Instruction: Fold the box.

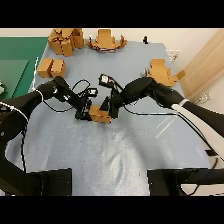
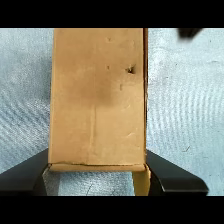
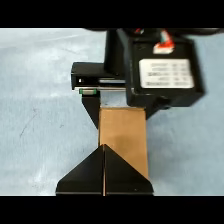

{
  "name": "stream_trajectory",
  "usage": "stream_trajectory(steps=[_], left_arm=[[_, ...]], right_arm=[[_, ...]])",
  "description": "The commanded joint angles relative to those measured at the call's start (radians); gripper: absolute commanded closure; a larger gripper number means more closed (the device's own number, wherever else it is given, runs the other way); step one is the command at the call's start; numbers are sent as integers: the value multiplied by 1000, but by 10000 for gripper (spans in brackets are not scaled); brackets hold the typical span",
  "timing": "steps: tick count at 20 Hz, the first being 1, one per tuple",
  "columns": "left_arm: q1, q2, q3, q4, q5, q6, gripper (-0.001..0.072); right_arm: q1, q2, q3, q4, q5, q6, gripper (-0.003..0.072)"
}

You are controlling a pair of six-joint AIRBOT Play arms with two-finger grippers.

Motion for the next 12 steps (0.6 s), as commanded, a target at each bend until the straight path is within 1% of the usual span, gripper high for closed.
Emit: stream_trajectory(steps=[1,2,4,7,8,10,11,12], left_arm=[[1,2,3,-3,3,-2,700],[1,7,4,-12,29,-54,704],[11,43,6,-39,128,-203,707],[64,123,6,-144,208,-296,706],[90,150,6,-170,243,-360,706],[144,197,7,-173,319,-482,706],[171,218,7,-152,348,-551,707],[203,242,7,-93,387,-655,706]], right_arm=[[-6,91,-26,-136,16,233,686],[-7,119,-55,-161,44,343,686],[-4,200,-149,-258,148,496,687],[-5,339,-319,-375,283,628,687],[-7,378,-367,-414,304,667,687],[-14,434,-432,-490,312,737,687],[-25,453,-452,-513,312,764,686],[-40,467,-465,-520,312,771,686]])
